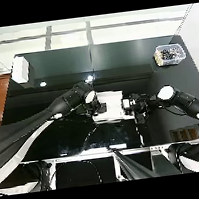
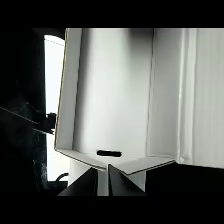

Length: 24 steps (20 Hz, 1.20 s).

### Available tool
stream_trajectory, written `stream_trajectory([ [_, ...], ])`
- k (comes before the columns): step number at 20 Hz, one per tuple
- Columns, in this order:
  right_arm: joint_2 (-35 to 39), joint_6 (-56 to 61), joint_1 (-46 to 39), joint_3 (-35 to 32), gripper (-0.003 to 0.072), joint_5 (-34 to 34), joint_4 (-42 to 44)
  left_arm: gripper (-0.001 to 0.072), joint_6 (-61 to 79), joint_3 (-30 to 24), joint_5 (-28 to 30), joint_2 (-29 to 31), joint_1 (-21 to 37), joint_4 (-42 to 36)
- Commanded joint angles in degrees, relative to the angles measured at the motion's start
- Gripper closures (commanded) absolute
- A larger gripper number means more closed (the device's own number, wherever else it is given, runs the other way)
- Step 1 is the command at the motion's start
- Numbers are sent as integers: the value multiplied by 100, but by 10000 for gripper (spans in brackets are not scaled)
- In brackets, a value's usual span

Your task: Fold the box and place the chain.

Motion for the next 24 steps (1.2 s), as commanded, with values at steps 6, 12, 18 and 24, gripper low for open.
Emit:
stream_trajectory([
  [6,-328,269,190,-2,610,-293,1069,682,4,-2,79,-4,0,-7],
  [12,-553,273,365,-2,612,-472,1235,682,4,-2,122,-7,0,-28],
  [18,-551,409,330,-2,221,-667,1285,682,4,-2,120,-7,0,-26],
  [24,-551,446,330,-2,591,-553,1231,682,4,-2,149,-11,0,-26],
])
